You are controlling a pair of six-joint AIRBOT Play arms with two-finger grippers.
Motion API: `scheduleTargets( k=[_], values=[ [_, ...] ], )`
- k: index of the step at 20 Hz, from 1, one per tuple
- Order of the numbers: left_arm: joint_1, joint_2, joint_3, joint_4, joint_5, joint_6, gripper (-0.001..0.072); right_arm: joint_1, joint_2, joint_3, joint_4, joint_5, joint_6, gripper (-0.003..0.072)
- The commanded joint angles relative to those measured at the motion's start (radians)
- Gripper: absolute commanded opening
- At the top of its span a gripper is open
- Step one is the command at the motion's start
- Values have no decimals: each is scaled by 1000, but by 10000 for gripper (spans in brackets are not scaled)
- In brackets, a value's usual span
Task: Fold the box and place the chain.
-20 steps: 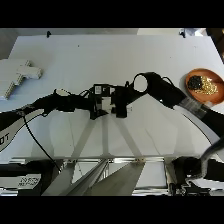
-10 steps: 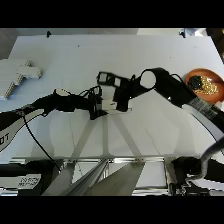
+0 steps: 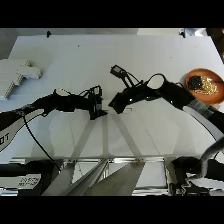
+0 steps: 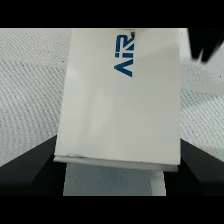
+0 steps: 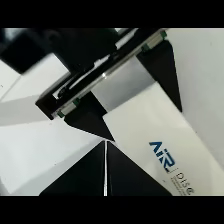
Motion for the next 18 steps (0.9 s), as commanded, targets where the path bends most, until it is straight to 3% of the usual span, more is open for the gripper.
scheduleTargets(
  k=[1, 6, 11, 18],
  values=[
    [0, 0, 0, 0, 0, 0, 374, 13, -34, -46, 72, -29, -16, 9],
    [0, 0, 0, 0, 0, 0, 374, 24, -87, -46, 55, -33, -15, 10],
    [0, 0, 0, 0, 0, 0, 374, 23, -90, -46, -68, -27, 68, 11],
    [0, 0, 0, 0, 0, 0, 374, 23, -42, -46, 69, 16, -2, 10]
  ],
)
